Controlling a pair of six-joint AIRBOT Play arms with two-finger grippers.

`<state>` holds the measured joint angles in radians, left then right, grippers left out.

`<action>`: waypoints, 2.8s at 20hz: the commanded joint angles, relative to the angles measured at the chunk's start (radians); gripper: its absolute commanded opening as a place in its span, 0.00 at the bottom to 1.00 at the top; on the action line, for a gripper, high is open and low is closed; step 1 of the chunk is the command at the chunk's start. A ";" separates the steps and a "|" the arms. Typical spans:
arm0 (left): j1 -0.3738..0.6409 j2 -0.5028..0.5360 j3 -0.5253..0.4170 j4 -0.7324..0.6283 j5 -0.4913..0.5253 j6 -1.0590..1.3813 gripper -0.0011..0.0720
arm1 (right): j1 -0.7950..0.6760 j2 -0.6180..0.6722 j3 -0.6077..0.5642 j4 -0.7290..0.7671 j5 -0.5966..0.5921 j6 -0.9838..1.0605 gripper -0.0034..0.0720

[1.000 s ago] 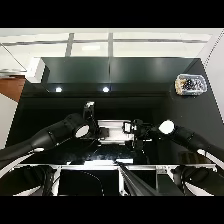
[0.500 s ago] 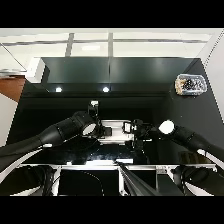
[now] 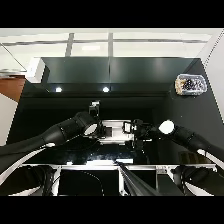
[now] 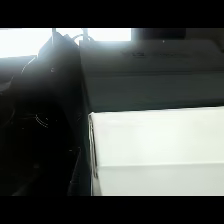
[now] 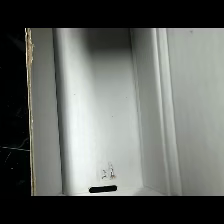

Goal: Fold the box and place the chain.

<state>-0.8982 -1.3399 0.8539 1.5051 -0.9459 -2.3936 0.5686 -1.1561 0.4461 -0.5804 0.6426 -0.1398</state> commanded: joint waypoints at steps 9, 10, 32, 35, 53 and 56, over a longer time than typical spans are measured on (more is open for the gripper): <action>-0.001 -0.005 0.001 -0.026 -0.006 -0.019 0.06 | 0.001 0.000 0.000 0.000 0.000 0.000 0.80; -0.001 -0.005 0.001 -0.026 -0.008 -0.019 0.06 | 0.001 0.000 0.000 0.000 0.000 0.000 0.80; -0.005 -0.051 0.057 0.005 -0.083 -0.011 0.06 | 0.001 0.001 0.000 0.000 0.000 0.001 0.80; -0.005 -0.050 0.057 0.006 -0.089 0.011 0.06 | 0.000 0.022 0.000 0.000 0.000 0.029 0.98; -0.005 -0.050 0.057 0.013 -0.106 0.033 0.06 | -0.045 0.133 0.002 -0.171 0.124 0.123 0.55; -0.005 -0.050 0.057 0.013 -0.106 0.033 0.06 | -0.045 0.132 0.002 -0.172 0.129 0.217 0.43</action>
<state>-0.9028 -1.3903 0.9112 1.5181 -1.0512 -2.3604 0.5236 -1.0241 0.4473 -0.7731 0.7639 0.0063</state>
